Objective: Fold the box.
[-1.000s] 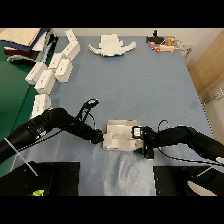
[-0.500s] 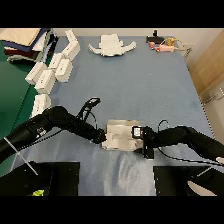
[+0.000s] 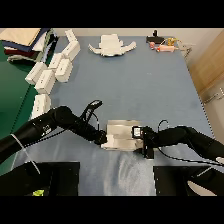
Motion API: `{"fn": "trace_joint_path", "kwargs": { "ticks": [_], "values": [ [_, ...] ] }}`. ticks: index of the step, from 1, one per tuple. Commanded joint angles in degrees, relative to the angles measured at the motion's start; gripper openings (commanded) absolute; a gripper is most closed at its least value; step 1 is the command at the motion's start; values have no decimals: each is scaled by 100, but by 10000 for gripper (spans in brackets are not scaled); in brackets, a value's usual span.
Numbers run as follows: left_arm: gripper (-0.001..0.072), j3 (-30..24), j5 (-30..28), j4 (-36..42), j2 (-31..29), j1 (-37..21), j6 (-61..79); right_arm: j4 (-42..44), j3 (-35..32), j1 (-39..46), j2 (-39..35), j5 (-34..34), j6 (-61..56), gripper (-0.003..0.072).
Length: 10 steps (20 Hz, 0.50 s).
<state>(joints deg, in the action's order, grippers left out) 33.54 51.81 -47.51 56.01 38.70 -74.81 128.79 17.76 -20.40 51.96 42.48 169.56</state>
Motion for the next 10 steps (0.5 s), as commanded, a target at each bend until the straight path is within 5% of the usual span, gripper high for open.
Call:
{"fn": "trace_joint_path", "kwargs": {
  "ticks": [1,10],
  "values": [
    [413,39,-90,-28,101,186,-20,0,4,0,0,0,0,499],
    [411,297,-245,-1554,114,1099,-2439,0,4,0,0,0,0,500]
  ]
}}
